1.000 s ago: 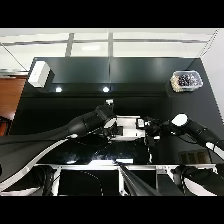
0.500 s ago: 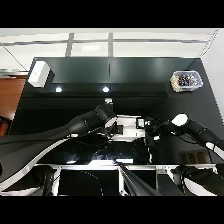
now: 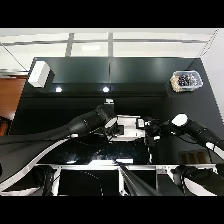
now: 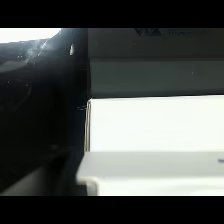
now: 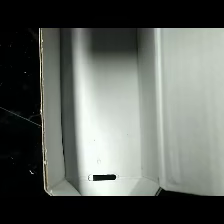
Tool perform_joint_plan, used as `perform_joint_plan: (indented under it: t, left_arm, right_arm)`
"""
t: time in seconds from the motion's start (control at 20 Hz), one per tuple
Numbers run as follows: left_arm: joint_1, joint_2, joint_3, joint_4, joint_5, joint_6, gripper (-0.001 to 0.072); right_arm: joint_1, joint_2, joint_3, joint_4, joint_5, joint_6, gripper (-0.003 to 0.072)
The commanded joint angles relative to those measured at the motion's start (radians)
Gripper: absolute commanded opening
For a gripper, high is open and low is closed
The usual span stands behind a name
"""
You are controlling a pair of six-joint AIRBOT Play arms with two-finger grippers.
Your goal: Fold the box and place the chain.
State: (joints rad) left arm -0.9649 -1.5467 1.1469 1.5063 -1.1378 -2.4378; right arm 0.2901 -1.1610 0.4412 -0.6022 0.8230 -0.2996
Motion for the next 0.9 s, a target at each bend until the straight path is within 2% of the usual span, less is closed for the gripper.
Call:
perform_joint_plan:
  t: [0.0, 0.05, 0.15, 0.2, 0.25, 0.3, 0.35, 0.55, 0.7, 0.85]
  left_arm:
    - [0.0, 0.0, 0.001, 0.005, 0.003, -0.002, 0.011]
    - [0.0, 0.0, 0.001, 0.003, 0.008, -0.002, 0.0082]
    - [0.001, 0.0, 0.002, 0.005, -0.002, 0.003, 0.0077]
    - [0.001, 0.0, 0.002, 0.005, -0.003, 0.01, 0.0024]
    - [0.001, 0.0, 0.002, 0.006, -0.003, 0.011, 0.0024]
    - [0.001, 0.0, 0.002, 0.008, -0.003, 0.011, 0.0024]
    - [0.001, 0.0, 0.002, 0.01, -0.005, 0.011, 0.0024]
    - [0.001, 0.0, 0.001, 0.011, -0.026, 0.03, 0.0024]
    - [0.001, 0.0, 0.001, 0.011, -0.023, 0.029, 0.0024]
    - [0.0, 0.0, 0.001, 0.012, -0.021, 0.029, 0.0025]
  right_arm:
    - [0.001, 0.0, 0.0, 0.0, 0.0, 0.001, 0.0442]
    - [0.001, 0.0, 0.0, 0.0, 0.0, 0.002, 0.0443]
    - [0.001, 0.0, 0.0, 0.0, 0.0, 0.001, 0.0443]
    - [0.001, 0.0, 0.0, -0.001, 0.0, 0.001, 0.0443]
    - [0.001, 0.0, 0.0, 0.0, 0.0, 0.002, 0.0444]
    - [0.001, 0.002, 0.0, 0.0, 0.002, 0.021, 0.0487]
    - [0.001, 0.009, 0.0, -0.002, 0.01, 0.059, 0.0647]
    - [0.0, 0.097, 0.001, -0.133, 0.072, 0.167, 0.0646]
    - [0.0, 0.156, 0.001, -0.228, 0.076, 0.243, 0.0646]
    - [0.001, 0.156, 0.001, -0.242, 0.078, 0.243, 0.0645]
